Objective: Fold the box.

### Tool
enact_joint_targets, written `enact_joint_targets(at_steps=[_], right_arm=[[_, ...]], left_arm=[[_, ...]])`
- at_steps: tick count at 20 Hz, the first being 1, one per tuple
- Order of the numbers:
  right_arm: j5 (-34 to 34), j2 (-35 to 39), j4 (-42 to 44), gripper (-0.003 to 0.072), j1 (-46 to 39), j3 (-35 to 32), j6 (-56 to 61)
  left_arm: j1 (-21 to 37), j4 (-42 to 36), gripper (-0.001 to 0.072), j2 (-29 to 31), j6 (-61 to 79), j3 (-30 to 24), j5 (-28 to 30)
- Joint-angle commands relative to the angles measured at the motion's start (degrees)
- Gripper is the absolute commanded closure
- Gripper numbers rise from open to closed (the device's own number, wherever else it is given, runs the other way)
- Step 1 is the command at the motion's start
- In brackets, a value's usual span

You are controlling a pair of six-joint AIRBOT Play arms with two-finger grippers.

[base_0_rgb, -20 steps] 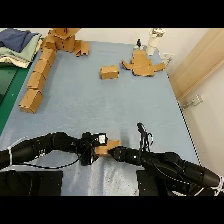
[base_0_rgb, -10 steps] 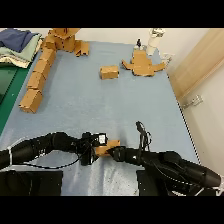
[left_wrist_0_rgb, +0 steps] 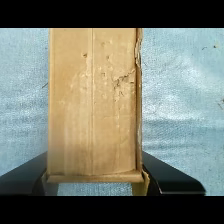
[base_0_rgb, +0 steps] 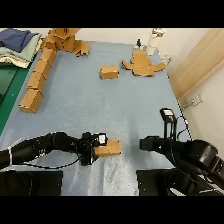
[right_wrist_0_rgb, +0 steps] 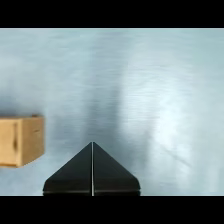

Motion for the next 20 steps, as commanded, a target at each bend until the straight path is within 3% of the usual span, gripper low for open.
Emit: enact_joint_targets(at_steps=[1,6,12,14,17,20], right_arm=[[-4.8,-3.7,-0.4,0.0682,-5.2,2.8,1.7],[3.8,-8.8,2.9,0.0682,-5.4,2.7,6.3],[5.5,-10.6,2.9,0.0682,-5.4,2.7,7.3],[5.5,-10.6,2.6,0.0682,-5.4,2.7,7.2],[5.5,-10.6,1.1,0.0682,-5.5,2.7,7.2],[5.5,-10.6,0.1,0.0682,-5.5,2.7,7.2]], left_arm=[[0.0,0.0,0.0295,0.0,0.0,0.0,-0.1],[0.0,0.0,0.0295,0.0,0.0,0.0,0.4],[0.0,-4.5,0.0296,0.0,-0.5,1.3,1.4],[0.1,-4.3,0.0296,0.6,-6.7,3.3,1.2],[1.5,0.7,0.0295,2.0,-19.1,7.2,1.4],[10.8,14.1,0.0295,1.5,-38.3,11.9,1.1]])
